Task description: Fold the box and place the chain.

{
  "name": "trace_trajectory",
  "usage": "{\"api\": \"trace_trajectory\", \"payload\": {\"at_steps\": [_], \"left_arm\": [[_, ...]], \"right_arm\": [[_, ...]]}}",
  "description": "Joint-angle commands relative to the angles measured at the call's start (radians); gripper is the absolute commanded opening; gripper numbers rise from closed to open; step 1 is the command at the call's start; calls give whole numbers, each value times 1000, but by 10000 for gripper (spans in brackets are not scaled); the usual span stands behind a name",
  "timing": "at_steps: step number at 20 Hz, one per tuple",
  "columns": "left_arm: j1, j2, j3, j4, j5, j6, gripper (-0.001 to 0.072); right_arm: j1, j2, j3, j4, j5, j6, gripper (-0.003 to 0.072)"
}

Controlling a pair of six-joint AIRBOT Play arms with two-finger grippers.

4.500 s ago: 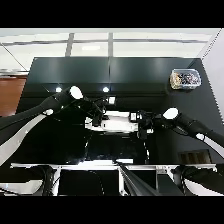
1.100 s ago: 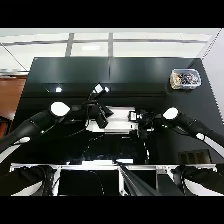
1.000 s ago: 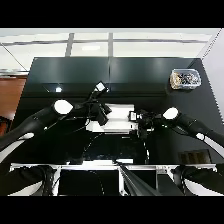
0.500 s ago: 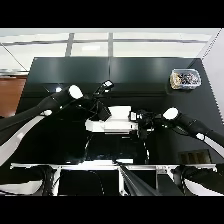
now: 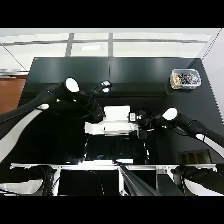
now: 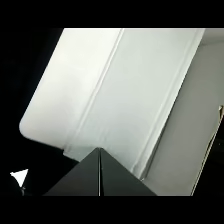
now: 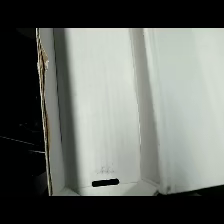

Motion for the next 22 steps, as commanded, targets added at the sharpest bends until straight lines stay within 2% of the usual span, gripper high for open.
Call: {"api": "trace_trajectory", "payload": {"at_steps": [1,4,6,8,9,10,11,13,16,19,21,22], "left_arm": [[74,111,21,72,-33,-10,29],[163,246,-24,48,-151,44,27],[176,370,-180,-6,-152,137,27],[166,480,-349,-71,-55,279,49],[155,513,-418,-107,11,358,258],[138,529,-481,-130,94,480,584],[117,529,-522,-137,167,600,707],[68,497,-546,-120,245,729,708],[8,378,-501,-123,249,856,708],[-16,269,-451,-123,266,856,707],[-22,241,-432,-124,274,855,703],[-22,240,-429,-126,276,853,678]], "right_arm": [[0,-1,0,1,-5,-1,201],[0,-1,0,1,-5,-1,201],[0,-1,0,1,-5,-1,201],[0,-1,0,1,-5,-1,201],[0,-1,0,1,-5,-1,201],[0,-1,0,1,-5,-1,201],[0,-1,0,1,-5,-1,201],[0,-1,0,1,-5,-1,201],[0,-1,0,1,-5,-1,201],[0,-1,0,1,-5,-1,201],[0,-1,0,1,-5,-1,201],[0,-1,0,1,-5,-1,201]]}}
